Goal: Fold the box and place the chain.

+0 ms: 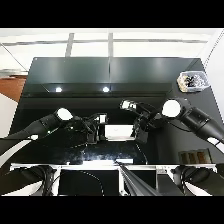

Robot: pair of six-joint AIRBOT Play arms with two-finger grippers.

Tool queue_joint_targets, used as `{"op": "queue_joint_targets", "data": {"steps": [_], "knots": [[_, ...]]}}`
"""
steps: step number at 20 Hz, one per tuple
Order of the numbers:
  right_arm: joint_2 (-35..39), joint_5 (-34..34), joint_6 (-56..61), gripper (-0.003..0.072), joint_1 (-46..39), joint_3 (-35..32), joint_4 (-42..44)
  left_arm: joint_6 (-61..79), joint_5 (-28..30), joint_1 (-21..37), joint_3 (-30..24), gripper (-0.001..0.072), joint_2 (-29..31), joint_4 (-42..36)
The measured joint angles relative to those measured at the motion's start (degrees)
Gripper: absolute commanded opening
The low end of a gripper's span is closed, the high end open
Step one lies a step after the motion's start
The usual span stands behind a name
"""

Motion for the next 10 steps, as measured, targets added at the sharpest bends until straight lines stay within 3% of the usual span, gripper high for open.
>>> {"op": "queue_joint_targets", "data": {"steps": [2,5,10], "knots": [[1.16,2.05,3.52,0.0025,-1.62,1.01,-0.37,0.00,0.00,0.00,0.00,0.0498,0.00,0.00],[2.16,4.46,8.74,0.0039,-5.90,0.61,3.21,-0.02,-0.02,0.00,0.00,0.0498,0.00,0.00],[2.12,0.72,9.05,0.0041,-11.39,-9.35,26.84,-0.04,0.00,0.00,0.00,0.0498,0.00,0.00]]}}
